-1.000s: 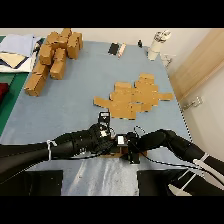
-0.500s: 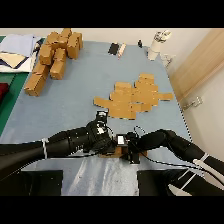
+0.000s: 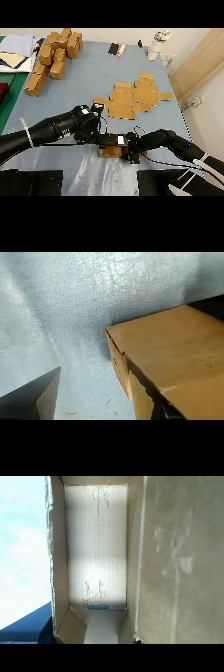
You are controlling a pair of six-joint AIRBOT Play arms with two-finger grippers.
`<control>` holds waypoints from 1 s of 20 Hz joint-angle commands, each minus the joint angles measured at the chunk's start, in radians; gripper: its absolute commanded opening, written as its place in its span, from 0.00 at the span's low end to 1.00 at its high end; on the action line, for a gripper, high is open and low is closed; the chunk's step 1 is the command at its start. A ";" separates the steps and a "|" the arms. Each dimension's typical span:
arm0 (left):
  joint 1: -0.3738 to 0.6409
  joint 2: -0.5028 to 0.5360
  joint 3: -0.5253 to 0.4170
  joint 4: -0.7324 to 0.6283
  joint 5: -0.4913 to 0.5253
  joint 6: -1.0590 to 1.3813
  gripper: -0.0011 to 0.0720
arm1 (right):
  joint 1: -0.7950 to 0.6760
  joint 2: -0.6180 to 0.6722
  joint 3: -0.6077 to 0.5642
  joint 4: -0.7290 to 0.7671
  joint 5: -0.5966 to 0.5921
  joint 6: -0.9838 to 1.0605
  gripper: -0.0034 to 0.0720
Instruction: Fold the box.
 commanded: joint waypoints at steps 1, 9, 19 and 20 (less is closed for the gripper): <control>0.088 0.006 -0.013 -0.090 -0.014 0.208 0.91 | 0.000 0.001 0.000 0.000 -0.001 0.000 0.71; 0.288 0.033 -0.061 -0.190 -0.080 0.554 0.90 | 0.000 0.001 0.000 0.000 -0.001 0.000 0.71; 0.612 0.092 -0.312 -0.727 -0.121 1.491 0.03 | 0.000 0.001 0.000 -0.001 -0.001 0.000 0.71; 0.618 0.092 -0.350 -0.775 -0.090 1.598 0.03 | 0.000 0.001 0.000 -0.001 -0.001 0.000 0.71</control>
